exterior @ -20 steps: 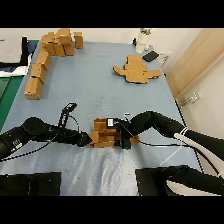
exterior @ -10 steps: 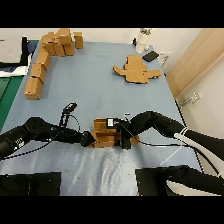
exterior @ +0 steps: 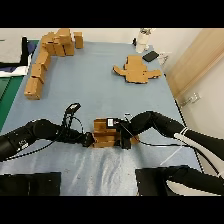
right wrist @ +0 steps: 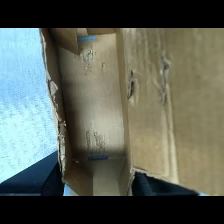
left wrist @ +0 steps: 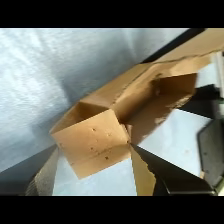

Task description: Fold the box.

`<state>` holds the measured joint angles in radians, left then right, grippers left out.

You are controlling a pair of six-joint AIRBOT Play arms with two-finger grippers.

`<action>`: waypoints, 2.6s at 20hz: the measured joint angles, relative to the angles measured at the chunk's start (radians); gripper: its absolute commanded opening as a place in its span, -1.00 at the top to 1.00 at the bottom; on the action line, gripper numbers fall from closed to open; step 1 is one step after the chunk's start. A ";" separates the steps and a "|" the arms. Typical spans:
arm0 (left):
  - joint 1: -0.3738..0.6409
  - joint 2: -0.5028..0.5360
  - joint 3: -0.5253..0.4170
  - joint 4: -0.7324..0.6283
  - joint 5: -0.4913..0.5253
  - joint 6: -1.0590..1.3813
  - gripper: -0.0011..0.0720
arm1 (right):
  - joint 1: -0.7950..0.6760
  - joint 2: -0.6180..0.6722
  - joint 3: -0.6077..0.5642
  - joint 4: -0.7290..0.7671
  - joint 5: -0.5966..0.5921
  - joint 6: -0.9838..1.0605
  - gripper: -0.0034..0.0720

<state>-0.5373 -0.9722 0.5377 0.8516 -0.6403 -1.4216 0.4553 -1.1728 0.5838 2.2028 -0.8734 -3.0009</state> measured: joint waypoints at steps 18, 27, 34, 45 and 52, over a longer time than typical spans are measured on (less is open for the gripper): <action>-0.044 0.000 0.073 -0.079 -0.045 -0.016 -0.87 | 0.000 0.000 0.000 0.000 0.000 -0.001 -0.32; -0.044 -0.017 0.073 -0.121 -0.012 0.003 -0.81 | 0.000 0.000 0.000 0.000 0.000 -0.001 -0.32; -0.044 -0.086 0.074 -0.094 0.008 -0.005 -0.62 | 0.000 0.000 0.000 0.000 0.000 -0.001 -0.32; -0.126 -0.115 0.128 0.155 0.018 -0.250 -0.62 | 0.000 0.000 0.000 0.000 0.000 -0.001 -0.32; -0.195 -0.174 0.201 0.325 -0.031 -0.428 -0.63 | 0.000 0.000 0.000 0.000 0.000 -0.001 -0.32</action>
<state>-0.7322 -1.1465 0.7383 1.1763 -0.6712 -1.8492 0.4553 -1.1728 0.5838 2.2024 -0.8734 -3.0016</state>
